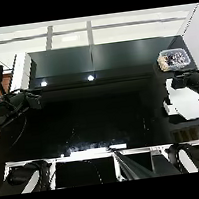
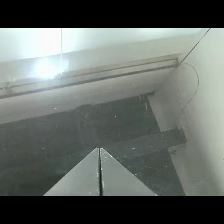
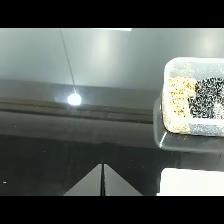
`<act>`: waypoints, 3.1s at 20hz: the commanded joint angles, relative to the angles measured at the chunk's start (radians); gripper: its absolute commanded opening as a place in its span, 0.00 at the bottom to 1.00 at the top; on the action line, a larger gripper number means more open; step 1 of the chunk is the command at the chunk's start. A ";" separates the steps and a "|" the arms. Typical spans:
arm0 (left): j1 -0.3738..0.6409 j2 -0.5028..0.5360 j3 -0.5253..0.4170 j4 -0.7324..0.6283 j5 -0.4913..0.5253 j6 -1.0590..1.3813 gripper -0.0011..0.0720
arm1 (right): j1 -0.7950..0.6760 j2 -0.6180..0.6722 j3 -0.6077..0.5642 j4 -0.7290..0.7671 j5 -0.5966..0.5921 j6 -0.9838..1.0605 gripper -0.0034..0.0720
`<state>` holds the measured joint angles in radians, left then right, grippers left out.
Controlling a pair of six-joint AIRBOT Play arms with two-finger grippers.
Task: Fold the box and place the chain.
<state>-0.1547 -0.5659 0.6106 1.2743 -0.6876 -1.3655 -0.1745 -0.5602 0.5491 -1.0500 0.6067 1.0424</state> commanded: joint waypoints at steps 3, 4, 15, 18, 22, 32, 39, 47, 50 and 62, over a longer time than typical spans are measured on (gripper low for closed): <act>-0.002 0.000 -0.001 -0.007 0.015 0.001 0.06 | 0.000 0.001 0.000 0.003 0.000 0.000 0.07; -0.001 -0.007 -0.001 -0.005 0.074 0.001 0.06 | 0.000 0.001 0.000 0.022 -0.001 0.000 0.07; 0.000 -0.166 0.000 -0.142 0.362 -0.031 0.99 | -0.169 -0.288 0.051 -0.058 -0.503 -0.028 1.00; 0.000 -0.174 0.000 -0.138 0.253 -0.031 0.99 | -0.499 -0.467 0.221 -0.071 -0.206 0.083 1.00; -0.001 -0.174 0.000 -0.135 0.203 -0.030 0.99 | -0.811 -0.687 0.474 -0.233 0.284 0.206 0.86; -0.001 -0.174 0.000 -0.130 0.160 -0.030 0.99 | -0.882 -0.843 0.518 -0.179 0.464 -0.449 0.85; -0.001 -0.174 0.000 -0.131 0.125 -0.030 0.98 | -0.882 -0.904 0.518 -0.041 0.491 -0.557 0.70; -0.001 -0.174 0.000 -0.131 0.125 -0.030 0.98 | -0.883 -0.904 0.518 -0.054 0.570 -0.507 0.41; -0.001 -0.174 0.000 -0.131 0.125 -0.030 0.98 | -0.882 -0.900 0.518 -0.050 0.611 -0.497 0.12; -0.001 -0.174 0.000 -0.131 0.126 -0.030 0.98 | -0.635 -0.894 0.515 0.322 0.856 -0.383 0.07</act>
<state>-0.1558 -0.7399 0.6102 1.1431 -0.5621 -1.3956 -0.9005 -1.4544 1.0660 -0.8501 1.3876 0.6304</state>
